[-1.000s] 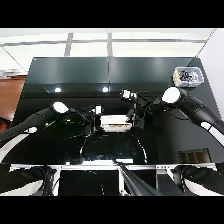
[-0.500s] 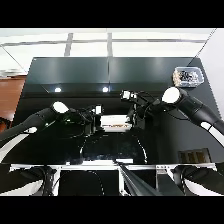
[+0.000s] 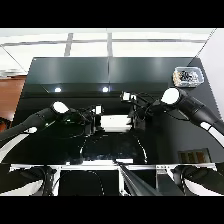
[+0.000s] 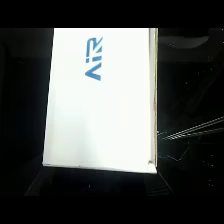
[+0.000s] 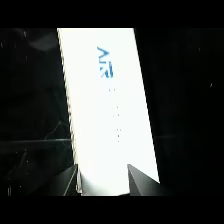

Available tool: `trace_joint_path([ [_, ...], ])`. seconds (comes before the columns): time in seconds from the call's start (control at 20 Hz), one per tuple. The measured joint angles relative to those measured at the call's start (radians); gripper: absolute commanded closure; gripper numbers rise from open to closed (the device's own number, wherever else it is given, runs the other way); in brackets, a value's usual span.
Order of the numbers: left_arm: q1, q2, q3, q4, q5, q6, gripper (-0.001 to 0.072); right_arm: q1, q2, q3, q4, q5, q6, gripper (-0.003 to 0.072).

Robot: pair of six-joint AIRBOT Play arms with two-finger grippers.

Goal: Fold the box and place the chain.

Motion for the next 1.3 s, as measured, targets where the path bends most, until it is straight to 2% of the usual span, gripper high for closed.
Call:
trace_joint_path([
  [0.85, 0.000, 0.000, 0.000, 0.000, -0.001, 0.001, 0.0332, 0.000, 0.003, -0.019, -0.012, 0.010, 0.000, 0.0308],
  [1.05, 0.000, 0.000, 0.000, 0.000, -0.001, -0.001, 0.0332, -0.016, 0.057, 0.009, -0.014, 0.018, 0.103, 0.0309],
  [1.1, 0.000, 0.000, 0.000, 0.000, -0.001, -0.001, 0.0332, -0.029, 0.072, 0.013, -0.013, 0.022, 0.162, 0.0334],
  [1.15, 0.000, 0.000, 0.000, 0.000, -0.001, -0.001, 0.0332, -0.045, 0.085, 0.016, -0.011, 0.037, 0.241, 0.0583],
  [1.2, 0.000, 0.000, 0.000, 0.000, -0.001, -0.001, 0.0332, -0.062, 0.093, 0.014, -0.011, 0.059, 0.323, 0.0674],
  [1.3, 0.000, 0.000, 0.000, 0.000, -0.001, -0.001, 0.0332, -0.087, 0.103, -0.011, 0.006, 0.091, 0.466, 0.0674],
])
